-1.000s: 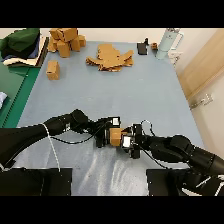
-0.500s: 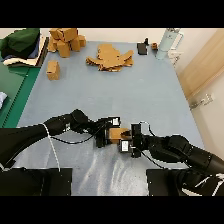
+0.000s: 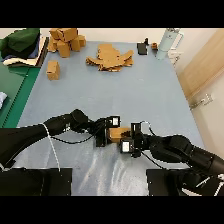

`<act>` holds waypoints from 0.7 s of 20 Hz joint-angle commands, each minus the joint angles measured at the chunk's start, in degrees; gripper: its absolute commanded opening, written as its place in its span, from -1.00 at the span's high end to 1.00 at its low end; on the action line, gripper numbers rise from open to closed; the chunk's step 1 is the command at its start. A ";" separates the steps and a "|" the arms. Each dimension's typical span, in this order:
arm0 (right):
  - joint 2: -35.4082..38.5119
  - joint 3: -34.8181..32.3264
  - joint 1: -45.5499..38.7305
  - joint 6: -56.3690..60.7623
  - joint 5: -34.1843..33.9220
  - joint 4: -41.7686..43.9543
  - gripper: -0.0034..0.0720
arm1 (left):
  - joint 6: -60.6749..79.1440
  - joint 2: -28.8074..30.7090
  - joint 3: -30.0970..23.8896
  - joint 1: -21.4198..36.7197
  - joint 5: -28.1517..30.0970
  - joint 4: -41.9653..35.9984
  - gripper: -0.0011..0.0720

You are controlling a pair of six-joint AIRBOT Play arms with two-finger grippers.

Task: Fold the box.

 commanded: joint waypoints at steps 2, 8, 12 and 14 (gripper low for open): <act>1.70 0.04 -0.02 0.02 -0.66 0.09 0.39 | 0.11 0.02 -0.02 -0.02 -0.11 0.02 -0.65; 2.62 0.28 -0.02 0.02 -0.66 0.07 0.51 | 0.11 0.02 0.00 -0.02 -0.11 0.02 -0.65; 2.60 1.42 -0.02 0.02 -0.63 0.02 0.65 | 0.11 0.02 0.00 -0.02 -0.11 0.02 -0.65; 2.60 1.64 -0.04 0.02 -0.61 0.02 0.65 | 0.11 0.02 0.00 -0.02 -0.11 0.02 -0.65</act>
